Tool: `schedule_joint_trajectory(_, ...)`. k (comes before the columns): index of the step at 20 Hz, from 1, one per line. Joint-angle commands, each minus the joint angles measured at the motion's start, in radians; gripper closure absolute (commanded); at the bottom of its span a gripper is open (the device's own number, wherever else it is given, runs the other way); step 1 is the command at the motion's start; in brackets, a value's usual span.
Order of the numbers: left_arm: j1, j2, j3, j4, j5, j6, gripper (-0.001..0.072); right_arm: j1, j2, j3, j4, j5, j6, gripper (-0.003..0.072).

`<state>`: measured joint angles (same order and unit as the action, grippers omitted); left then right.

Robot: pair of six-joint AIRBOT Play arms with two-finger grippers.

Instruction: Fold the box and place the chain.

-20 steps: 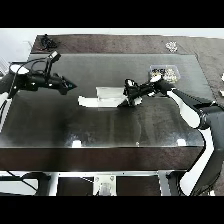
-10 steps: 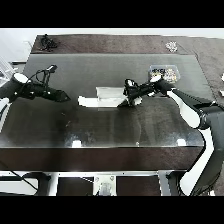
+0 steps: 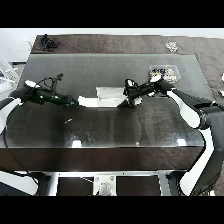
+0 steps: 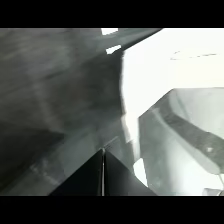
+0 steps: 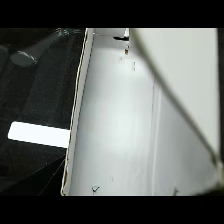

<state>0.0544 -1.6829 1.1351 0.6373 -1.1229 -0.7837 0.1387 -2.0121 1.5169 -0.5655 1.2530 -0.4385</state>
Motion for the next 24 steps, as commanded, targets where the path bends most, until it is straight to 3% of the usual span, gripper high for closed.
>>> schedule_joint_trajectory(1,-0.063,-0.018,0.000,-0.039,0.056,0.033,0.0689,-0.001,-0.001,0.001,0.000,0.000,0.000,0.0187)
schedule_joint_trajectory(7,-0.156,-0.018,0.000,-0.042,0.174,0.024,0.0689,-0.001,-0.001,0.001,0.000,0.000,0.000,0.0187)
schedule_joint_trajectory(12,-0.164,-0.017,0.026,-0.090,0.190,0.055,0.0670,-0.001,-0.001,0.001,0.000,0.000,0.000,0.0187)
schedule_joint_trajectory(13,-0.164,-0.017,0.041,-0.098,0.167,0.068,0.0426,-0.001,-0.001,0.001,0.000,0.000,0.000,0.0187)
schedule_joint_trajectory(14,-0.164,-0.017,0.057,-0.108,0.148,0.078,0.0323,-0.001,-0.001,0.001,0.000,0.000,0.000,0.0187)
schedule_joint_trajectory(24,-0.164,-0.017,0.083,-0.221,0.079,0.085,0.0322,-0.001,-0.001,0.001,0.000,0.000,0.000,0.0187)
